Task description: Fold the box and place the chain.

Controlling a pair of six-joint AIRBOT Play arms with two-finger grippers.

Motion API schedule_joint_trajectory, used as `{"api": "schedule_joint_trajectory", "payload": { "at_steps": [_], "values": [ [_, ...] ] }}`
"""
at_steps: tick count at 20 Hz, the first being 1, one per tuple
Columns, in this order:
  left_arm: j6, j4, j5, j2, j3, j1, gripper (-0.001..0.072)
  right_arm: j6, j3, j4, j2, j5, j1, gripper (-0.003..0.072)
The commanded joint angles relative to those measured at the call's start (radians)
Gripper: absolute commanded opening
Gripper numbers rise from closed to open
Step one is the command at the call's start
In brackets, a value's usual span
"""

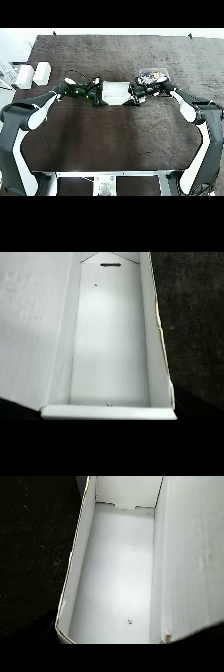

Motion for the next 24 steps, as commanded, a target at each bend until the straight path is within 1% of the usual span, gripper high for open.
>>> {"api": "schedule_joint_trajectory", "payload": {
  "at_steps": [1,9,11,14,15,16,17,24],
  "values": [
    [0.002,0.003,0.007,-0.006,0.001,-0.001,0.0696,0.001,0.000,0.002,0.000,-0.002,0.001,0.0583],
    [0.003,0.003,0.014,-0.008,0.001,-0.001,0.0684,0.001,0.000,0.002,0.000,-0.002,0.001,0.0583],
    [0.003,0.003,0.016,-0.010,0.001,-0.001,0.0561,0.001,0.000,0.002,0.000,-0.002,0.001,0.0583],
    [0.003,0.006,0.027,-0.010,0.005,-0.001,0.0560,0.001,0.000,0.002,0.000,-0.002,0.001,0.0583],
    [0.003,0.006,0.031,-0.010,0.005,-0.001,0.0518,0.001,0.000,0.002,0.000,-0.002,0.001,0.0583],
    [0.003,0.007,0.032,-0.010,0.005,-0.001,0.0357,0.001,0.000,0.002,0.000,-0.002,0.001,0.0583],
    [0.003,0.007,0.031,-0.010,0.005,-0.001,0.0278,0.001,0.000,0.002,0.000,-0.002,0.001,0.0583],
    [0.003,0.008,0.031,-0.010,0.005,0.002,0.0279,0.001,0.000,0.002,0.000,-0.002,0.001,0.0583]
  ]
}}
